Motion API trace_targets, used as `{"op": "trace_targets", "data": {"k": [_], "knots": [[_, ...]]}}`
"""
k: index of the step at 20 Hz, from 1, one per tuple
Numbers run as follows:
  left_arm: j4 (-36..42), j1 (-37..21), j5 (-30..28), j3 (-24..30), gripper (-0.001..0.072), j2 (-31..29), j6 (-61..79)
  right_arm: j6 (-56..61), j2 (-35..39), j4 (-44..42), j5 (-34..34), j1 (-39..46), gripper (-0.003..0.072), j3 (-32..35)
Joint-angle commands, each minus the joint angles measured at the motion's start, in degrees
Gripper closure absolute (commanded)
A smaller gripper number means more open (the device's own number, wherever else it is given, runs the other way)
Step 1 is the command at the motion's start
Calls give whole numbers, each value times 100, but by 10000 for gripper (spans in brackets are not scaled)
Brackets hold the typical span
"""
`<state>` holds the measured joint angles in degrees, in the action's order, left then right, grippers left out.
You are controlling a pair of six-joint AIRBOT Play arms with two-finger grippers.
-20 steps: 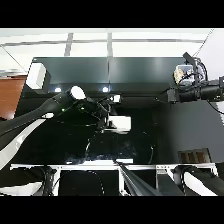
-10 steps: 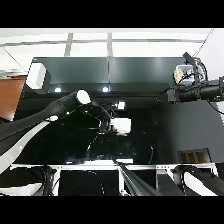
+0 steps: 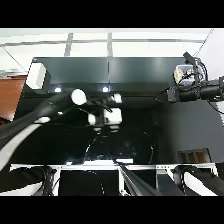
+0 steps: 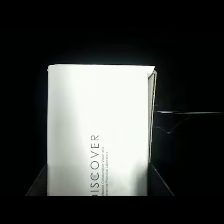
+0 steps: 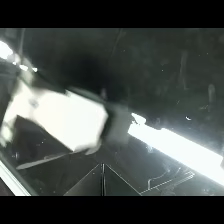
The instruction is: Fold the box and place the chain.
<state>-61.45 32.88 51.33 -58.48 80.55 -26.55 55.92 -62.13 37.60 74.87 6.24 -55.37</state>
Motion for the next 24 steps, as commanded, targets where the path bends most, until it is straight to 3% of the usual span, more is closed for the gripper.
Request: {"op": "trace_targets", "data": {"k": [1,4,6,8,10,12,17,24], "knots": [[-1659,-1193,492,2,391,-750,-2398,2,2,-4,-39,2,676,-7],[-2575,-3095,1207,2,391,-1102,-4295,2,2,-2,-55,2,675,-7],[-2612,-4435,1408,13,391,-1062,-4896,2,2,-2,-66,2,676,-7],[-2583,-5473,914,-4,391,-994,-4892,2,2,-2,-101,2,676,-7],[-2306,-6098,186,-63,391,-925,-4887,2,2,-4,-138,2,676,-7],[-2133,-6314,-203,-256,391,-686,-4476,2,2,-4,-166,2,675,-7],[-1373,-6153,-284,-968,400,367,-3895,7,2,-2,-264,2,676,-7],[-1259,-5652,-254,-1051,399,813,-3641,50,2,-4,-461,2,676,-7]]}}
